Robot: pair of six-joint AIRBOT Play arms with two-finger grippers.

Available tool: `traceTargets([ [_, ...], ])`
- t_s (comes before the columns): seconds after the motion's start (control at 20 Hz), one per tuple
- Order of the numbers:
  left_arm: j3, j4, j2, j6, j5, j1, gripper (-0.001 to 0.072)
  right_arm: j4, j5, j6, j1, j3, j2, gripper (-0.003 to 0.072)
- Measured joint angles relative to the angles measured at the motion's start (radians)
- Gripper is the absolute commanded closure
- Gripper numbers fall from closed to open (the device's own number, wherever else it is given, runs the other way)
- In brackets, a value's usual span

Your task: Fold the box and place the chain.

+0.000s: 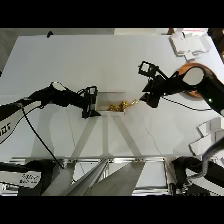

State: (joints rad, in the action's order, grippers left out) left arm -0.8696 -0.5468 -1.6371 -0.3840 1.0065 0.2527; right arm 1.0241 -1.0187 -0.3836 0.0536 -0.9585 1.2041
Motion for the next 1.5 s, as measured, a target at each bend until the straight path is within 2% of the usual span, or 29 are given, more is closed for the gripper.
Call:
traceTargets([
  [0.1,0.000,0.000,0.000,0.000,0.000,0.000,0.0192,-0.053,-0.008,0.144,-0.027,0.002,0.055,0.0217],
  [0.45,0.000,0.000,0.000,0.000,0.000,0.000,0.0192,-0.327,-0.007,0.645,-0.041,0.003,0.265,0.0220],
  [0.65,0.000,0.000,0.000,0.000,0.000,0.000,0.0192,-0.383,-0.012,0.776,-0.006,0.003,0.346,0.0220],
  [0.85,0.000,0.000,0.000,0.000,0.000,0.000,0.0192,-0.408,-0.013,0.819,0.014,0.003,0.378,0.0231],
  [0.9,0.000,0.000,0.000,0.000,0.000,0.000,0.0192,-0.410,-0.013,0.823,0.016,0.003,0.381,0.0273],
  [1.0,0.000,0.000,0.000,0.000,0.000,0.000,0.0192,-0.415,-0.013,0.829,0.019,0.003,0.385,0.0433],
  [1.1,0.000,0.000,0.000,-0.001,0.000,0.000,0.0192,-0.418,-0.012,0.833,0.020,0.003,0.388,0.0503],
  [1.2,0.000,-0.002,0.000,-0.002,0.000,0.000,0.0192,-0.420,-0.007,0.834,0.021,0.002,0.388,0.0634],
  [1.25,0.000,0.000,0.000,0.001,0.000,0.000,0.0192,-0.415,-0.011,0.834,0.021,0.003,0.389,0.0670],
  [1.5,0.000,0.000,0.000,0.000,0.000,0.000,0.0192,-0.417,-0.013,0.832,0.021,0.003,0.389,0.0676],
])
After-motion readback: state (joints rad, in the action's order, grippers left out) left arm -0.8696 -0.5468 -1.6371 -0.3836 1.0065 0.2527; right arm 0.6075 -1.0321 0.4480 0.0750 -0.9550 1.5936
